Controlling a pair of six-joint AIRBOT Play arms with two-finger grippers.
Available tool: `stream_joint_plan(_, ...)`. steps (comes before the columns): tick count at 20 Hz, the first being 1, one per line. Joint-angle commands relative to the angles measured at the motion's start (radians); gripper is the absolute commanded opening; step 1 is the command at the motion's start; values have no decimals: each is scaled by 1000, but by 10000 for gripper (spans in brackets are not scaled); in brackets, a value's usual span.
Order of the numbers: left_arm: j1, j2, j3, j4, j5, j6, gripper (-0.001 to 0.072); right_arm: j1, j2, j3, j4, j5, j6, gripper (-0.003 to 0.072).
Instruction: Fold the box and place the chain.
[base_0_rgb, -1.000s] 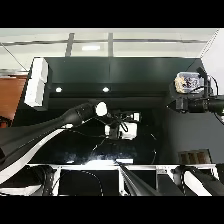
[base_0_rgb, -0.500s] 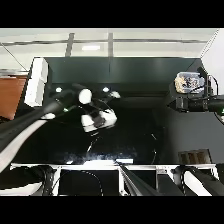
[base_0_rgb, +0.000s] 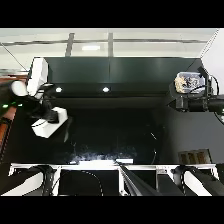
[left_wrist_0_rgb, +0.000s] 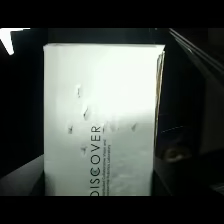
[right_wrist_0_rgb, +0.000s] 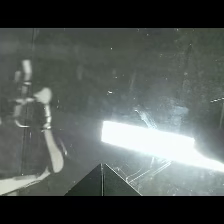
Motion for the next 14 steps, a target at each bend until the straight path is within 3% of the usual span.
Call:
stream_joint_plan(1,273,43,-40,0,32,-17,297,-1,1,0,1,0,1,11)
stream_joint_plan(6,488,48,-39,0,151,18,297,-1,1,0,1,3,1,10)
stream_joint_plan(11,484,44,-40,-172,346,254,297,-1,1,0,17,-1,2,10)
stream_joint_plan(14,460,26,-40,-176,448,281,297,-1,1,0,19,-21,2,11)
